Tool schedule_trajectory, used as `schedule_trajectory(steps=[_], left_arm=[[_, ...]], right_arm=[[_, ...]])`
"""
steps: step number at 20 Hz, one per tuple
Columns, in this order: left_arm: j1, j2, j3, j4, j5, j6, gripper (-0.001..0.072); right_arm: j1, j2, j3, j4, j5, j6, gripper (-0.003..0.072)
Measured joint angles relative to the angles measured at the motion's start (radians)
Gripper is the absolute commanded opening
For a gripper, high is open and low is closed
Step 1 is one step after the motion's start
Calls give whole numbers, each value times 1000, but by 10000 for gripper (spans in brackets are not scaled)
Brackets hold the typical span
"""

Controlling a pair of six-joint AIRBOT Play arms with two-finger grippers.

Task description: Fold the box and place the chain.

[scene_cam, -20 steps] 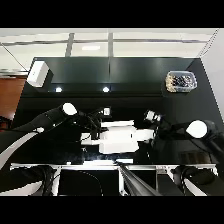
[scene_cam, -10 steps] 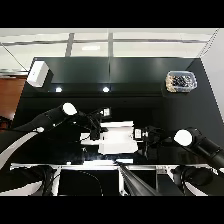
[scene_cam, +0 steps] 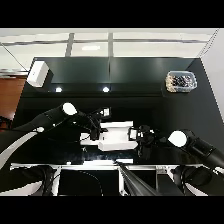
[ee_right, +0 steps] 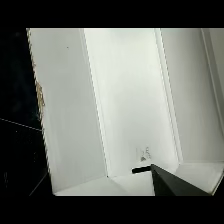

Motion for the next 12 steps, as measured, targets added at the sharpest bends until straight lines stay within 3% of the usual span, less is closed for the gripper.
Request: schedule_trajectory(steps=[7,12], left_arm=[[0,0,0,-1,0,0,29],[0,0,0,-1,0,0,29]], right_arm=[[-7,-1,38,12,-46,-4,699],[-96,-2,80,-2,-23,-14,699]])
